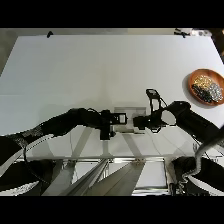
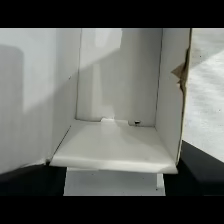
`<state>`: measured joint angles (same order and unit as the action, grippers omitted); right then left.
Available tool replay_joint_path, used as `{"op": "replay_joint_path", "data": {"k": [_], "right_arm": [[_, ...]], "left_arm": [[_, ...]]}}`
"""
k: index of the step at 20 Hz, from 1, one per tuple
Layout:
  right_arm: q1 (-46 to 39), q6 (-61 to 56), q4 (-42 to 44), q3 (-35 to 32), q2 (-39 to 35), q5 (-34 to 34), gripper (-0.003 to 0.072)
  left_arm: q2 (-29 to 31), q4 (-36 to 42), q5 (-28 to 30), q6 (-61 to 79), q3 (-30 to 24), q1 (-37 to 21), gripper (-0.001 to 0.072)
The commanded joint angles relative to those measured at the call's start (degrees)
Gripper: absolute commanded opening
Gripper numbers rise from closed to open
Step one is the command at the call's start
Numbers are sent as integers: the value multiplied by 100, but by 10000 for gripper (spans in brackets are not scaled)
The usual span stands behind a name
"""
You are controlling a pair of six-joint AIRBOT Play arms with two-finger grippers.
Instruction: Fold the box and place the chain.
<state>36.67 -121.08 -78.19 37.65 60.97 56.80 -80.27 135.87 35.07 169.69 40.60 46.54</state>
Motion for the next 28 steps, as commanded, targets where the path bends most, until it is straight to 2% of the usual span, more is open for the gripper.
{"op": "replay_joint_path", "data": {"k": [1,3,4,5,12,14,16,17,19,20,22,23,24,25,26,28], "right_arm": [[243,-450,-116,9,166,57,264],[494,-584,-310,9,310,50,266],[601,-763,-481,9,365,55,289],[702,-938,-640,9,404,70,348],[837,-1443,-999,11,706,61,333],[831,-1519,-1036,11,706,96,279],[831,-1519,-1069,11,706,101,270],[831,-1519,-1069,17,706,101,231],[833,-1515,-1067,33,706,79,35],[833,-1515,-1062,50,706,79,5],[833,-1517,-1056,66,706,79,5],[833,-1515,-1056,68,706,72,16],[833,-1517,-1051,68,706,68,128],[833,-1519,-1049,74,706,50,303],[833,-1523,-1049,85,706,11,418],[831,-1569,-1047,92,708,-140,403]], "left_arm": [[0,13,-15,-15,4,-2,276],[0,13,-15,-17,4,-2,276],[0,13,-17,-15,4,0,276],[0,13,-15,-15,4,-2,276],[0,13,-15,-17,4,-2,276],[0,13,-15,-17,4,-2,276],[0,13,-17,-17,4,-2,276],[0,13,-15,-17,4,-2,276],[0,13,-17,-15,4,-2,276],[0,13,-17,-15,4,-2,276],[0,13,-17,-15,4,-2,276],[0,13,-15,-15,4,0,276],[0,13,-17,-17,4,-2,276],[0,13,-17,-15,4,-2,276],[0,13,-15,-15,4,0,276],[0,13,-15,-17,4,0,276]]}}
